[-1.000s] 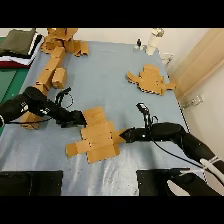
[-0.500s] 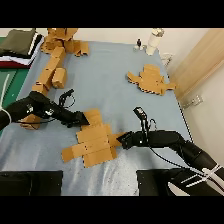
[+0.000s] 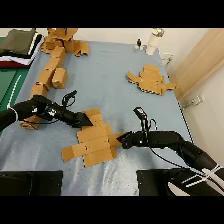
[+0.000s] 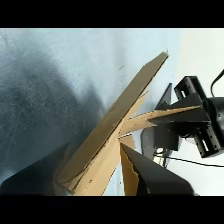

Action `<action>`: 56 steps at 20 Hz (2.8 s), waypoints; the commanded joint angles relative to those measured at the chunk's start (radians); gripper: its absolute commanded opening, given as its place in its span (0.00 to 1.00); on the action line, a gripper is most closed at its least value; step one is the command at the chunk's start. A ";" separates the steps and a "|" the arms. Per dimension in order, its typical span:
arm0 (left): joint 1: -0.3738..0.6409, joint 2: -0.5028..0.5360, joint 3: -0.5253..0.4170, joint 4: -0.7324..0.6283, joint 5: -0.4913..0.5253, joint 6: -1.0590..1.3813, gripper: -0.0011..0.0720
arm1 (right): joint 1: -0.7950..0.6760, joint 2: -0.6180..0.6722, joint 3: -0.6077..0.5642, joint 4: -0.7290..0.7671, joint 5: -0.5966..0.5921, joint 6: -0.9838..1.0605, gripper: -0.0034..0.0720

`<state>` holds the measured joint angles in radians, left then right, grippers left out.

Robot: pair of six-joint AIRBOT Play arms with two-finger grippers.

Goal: Fold the box.

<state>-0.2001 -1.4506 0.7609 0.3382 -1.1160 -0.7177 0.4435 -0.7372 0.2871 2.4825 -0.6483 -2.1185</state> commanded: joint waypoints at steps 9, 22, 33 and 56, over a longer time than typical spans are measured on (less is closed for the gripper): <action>0.060 -0.052 0.000 -0.023 -0.143 0.106 0.47 | 0.001 0.001 -0.001 -0.019 0.001 0.032 0.05; 0.060 -0.064 0.000 -0.027 -0.148 0.191 0.03 | 0.001 0.001 -0.001 -0.018 0.001 0.036 0.05; 0.025 -0.045 0.055 -0.034 -0.135 0.359 0.03 | -0.083 0.008 0.058 -0.203 0.064 0.101 0.80; -0.394 0.229 -0.113 -0.043 0.315 0.885 0.03 | -0.225 0.069 0.150 -0.282 -0.212 0.376 0.05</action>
<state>-0.5945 -1.2316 0.6617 0.3038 -0.8162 0.1238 0.2180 -0.6685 0.4541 2.2120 -0.9165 -1.7538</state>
